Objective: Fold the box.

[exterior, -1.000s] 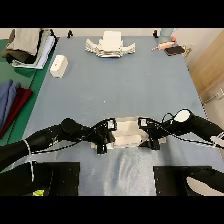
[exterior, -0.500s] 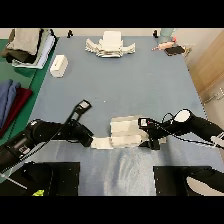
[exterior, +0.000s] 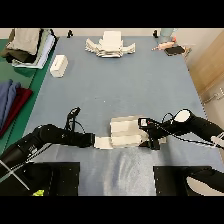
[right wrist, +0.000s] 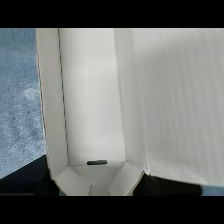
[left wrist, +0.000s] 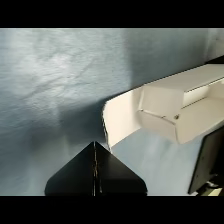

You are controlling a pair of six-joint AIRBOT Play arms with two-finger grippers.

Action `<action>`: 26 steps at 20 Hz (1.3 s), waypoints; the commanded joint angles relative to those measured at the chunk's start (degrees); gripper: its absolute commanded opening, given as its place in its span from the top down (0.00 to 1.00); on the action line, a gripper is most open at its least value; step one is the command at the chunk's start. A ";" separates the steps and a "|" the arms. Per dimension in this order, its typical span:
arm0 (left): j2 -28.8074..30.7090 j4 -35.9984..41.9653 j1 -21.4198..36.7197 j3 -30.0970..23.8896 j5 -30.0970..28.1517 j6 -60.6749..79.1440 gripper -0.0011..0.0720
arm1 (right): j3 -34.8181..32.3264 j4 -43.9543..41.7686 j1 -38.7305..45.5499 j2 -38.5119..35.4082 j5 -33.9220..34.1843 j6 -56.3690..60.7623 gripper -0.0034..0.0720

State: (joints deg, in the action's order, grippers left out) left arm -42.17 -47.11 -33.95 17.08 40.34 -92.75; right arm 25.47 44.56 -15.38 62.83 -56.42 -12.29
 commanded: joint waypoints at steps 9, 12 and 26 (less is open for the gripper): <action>-3.21 8.66 -8.59 3.78 -10.64 0.26 0.52 | 0.04 -0.02 0.04 -0.04 -0.02 0.04 0.26; -3.21 9.27 -8.59 4.66 -12.35 0.17 0.30 | 0.04 -0.02 0.02 -0.04 -0.02 0.02 0.26; -8.90 13.84 -13.94 5.53 -19.08 3.23 0.30 | 0.04 0.00 0.04 -0.04 -0.02 0.02 0.26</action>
